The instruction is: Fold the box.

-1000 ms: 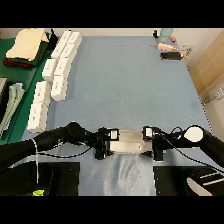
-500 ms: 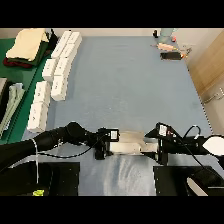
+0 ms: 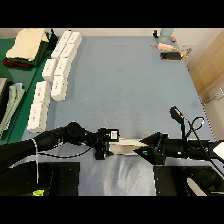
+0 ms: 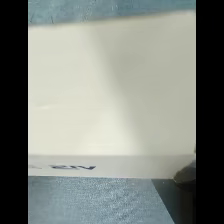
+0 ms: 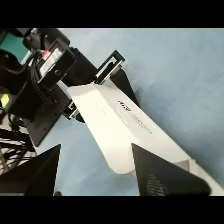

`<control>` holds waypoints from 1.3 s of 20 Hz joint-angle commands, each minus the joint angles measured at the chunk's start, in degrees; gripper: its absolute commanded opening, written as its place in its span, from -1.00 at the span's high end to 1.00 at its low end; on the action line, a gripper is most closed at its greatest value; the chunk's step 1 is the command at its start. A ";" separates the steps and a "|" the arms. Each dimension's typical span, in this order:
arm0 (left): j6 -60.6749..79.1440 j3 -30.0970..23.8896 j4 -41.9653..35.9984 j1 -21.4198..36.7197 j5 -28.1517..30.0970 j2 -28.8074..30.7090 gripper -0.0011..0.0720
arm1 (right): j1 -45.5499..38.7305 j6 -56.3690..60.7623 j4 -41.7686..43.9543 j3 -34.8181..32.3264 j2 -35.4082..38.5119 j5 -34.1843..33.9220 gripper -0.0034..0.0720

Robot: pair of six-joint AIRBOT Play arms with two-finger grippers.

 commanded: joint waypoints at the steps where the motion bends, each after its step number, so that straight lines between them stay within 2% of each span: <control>1: -0.04 0.07 0.00 -0.02 0.02 0.04 -0.47 | -0.02 9.01 -1.90 0.09 -0.11 -0.15 -0.99; 8: -0.04 0.07 0.00 0.00 0.02 0.04 -0.47 | -0.02 22.43 -13.38 3.06 -0.07 -0.59 -0.98; 11: -0.04 0.07 0.00 0.00 0.02 0.04 -0.47 | -0.02 34.16 -21.75 5.77 -0.07 -0.33 -0.97; 13: -0.04 0.07 0.00 0.00 0.02 0.04 -0.47 | -0.02 40.79 -24.39 6.62 -0.07 1.53 -0.97; 16: -0.04 0.07 0.00 0.00 0.02 0.04 -0.47 | 0.00 41.03 -23.50 6.71 -0.07 4.02 -0.97; 20: -0.04 0.07 0.00 0.00 0.02 0.04 -0.47 | 1.09 34.71 -17.77 6.69 -0.22 3.39 -0.98; 26: -0.04 0.07 0.00 0.00 0.02 0.04 -0.47 | 1.16 33.94 -11.67 4.52 -1.44 1.99 -0.97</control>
